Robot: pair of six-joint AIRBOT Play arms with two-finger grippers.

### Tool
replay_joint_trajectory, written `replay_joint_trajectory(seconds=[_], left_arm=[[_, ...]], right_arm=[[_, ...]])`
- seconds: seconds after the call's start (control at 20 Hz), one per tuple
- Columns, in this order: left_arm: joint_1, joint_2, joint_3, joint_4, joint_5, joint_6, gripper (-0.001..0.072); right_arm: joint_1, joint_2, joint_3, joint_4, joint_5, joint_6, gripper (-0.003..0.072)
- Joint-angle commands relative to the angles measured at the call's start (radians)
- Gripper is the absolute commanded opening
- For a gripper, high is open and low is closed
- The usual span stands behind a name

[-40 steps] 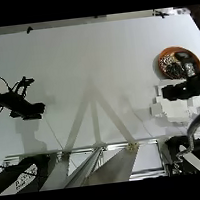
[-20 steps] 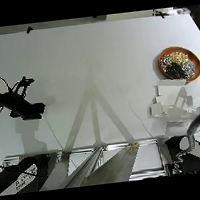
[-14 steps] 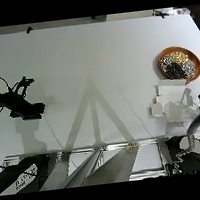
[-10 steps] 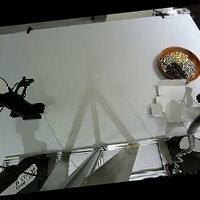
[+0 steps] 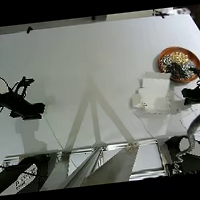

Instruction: Fold the box and place the chain.

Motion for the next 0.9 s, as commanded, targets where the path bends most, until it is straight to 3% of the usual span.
replay_joint_trajectory(seconds=[0.0, 0.3, 0.45, 0.7, 0.85], left_arm=[[0.001, 0.001, 0.0, 0.0, 0.0, 0.0, 0.0011], [0.001, 0.0, 0.0, 0.0, 0.0, 0.0, 0.0011], [0.001, 0.0, 0.0, 0.0, 0.0, 0.0, 0.0011], [0.001, 0.0, 0.0, 0.002, 0.001, 0.008, 0.0011], [0.0, 0.001, 0.0, 0.0, 0.0, 0.01, 0.0011]], right_arm=[[0.212, 0.111, 0.0, 0.077, -0.04, -0.014, 0.0009], [0.526, 0.237, -0.003, 0.291, -0.237, 0.007, 0.0009], [0.668, 0.238, -0.056, 0.288, -0.351, 0.06, 0.0009], [0.868, 0.238, -0.214, 0.27, -0.644, 0.191, 0.0008], [0.929, 0.237, -0.263, 0.193, -0.719, 0.289, 0.0009]])
